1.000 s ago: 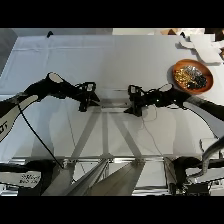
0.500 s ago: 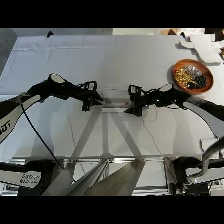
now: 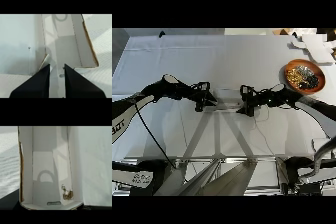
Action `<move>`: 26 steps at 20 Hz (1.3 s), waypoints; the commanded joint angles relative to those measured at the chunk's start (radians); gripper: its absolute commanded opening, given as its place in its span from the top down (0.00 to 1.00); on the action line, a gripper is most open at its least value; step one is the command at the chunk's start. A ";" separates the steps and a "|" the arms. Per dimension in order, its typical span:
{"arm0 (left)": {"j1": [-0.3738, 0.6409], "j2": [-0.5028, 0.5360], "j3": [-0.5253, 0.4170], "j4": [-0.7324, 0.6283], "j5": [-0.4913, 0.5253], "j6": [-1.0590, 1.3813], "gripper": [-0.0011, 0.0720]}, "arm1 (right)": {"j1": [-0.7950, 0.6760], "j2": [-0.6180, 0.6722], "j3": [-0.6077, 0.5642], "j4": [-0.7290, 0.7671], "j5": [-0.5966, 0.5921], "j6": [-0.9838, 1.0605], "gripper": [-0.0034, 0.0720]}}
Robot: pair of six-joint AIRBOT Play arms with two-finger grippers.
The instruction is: Fold the box and place the chain.
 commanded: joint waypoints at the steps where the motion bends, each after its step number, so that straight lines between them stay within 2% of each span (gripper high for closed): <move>1: -0.001 -0.001 -0.001 -0.018 -0.007 0.000 0.67 | 0.001 0.000 0.000 0.001 0.000 0.003 0.39; 6: -0.001 -0.005 -0.001 -0.107 -0.007 0.000 0.67 | 0.001 0.000 0.000 0.001 0.000 0.003 0.39; 12: -0.002 -0.019 -0.001 -0.108 -0.010 -0.003 0.68 | 0.001 0.000 0.000 0.001 0.000 0.003 0.39; 13: -0.002 -0.020 -0.001 -0.108 -0.010 -0.003 0.73 | 0.001 0.000 0.000 0.001 0.000 0.003 0.39; 15: -0.002 -0.019 -0.001 -0.108 -0.010 -0.003 0.92 | 0.001 0.000 0.000 0.001 0.000 0.003 0.39; 16: -0.002 -0.019 -0.001 -0.108 -0.010 -0.003 0.94 | 0.001 0.000 0.000 0.001 0.000 0.003 0.39; 17: -0.002 -0.019 -0.001 -0.108 -0.011 -0.003 0.93 | 0.001 0.000 0.000 0.001 0.000 0.003 0.39; 19: -0.002 -0.019 -0.001 -0.109 -0.010 -0.003 0.65 | 0.001 0.000 0.000 0.001 0.000 0.003 0.39; 20: -0.002 -0.020 -0.001 -0.111 -0.010 -0.003 0.60 | 0.001 0.000 0.000 0.001 0.000 0.003 0.39; 26: -0.002 -0.019 -0.001 -0.112 -0.017 -0.003 0.62 | 0.001 0.000 0.000 0.001 0.000 0.003 0.39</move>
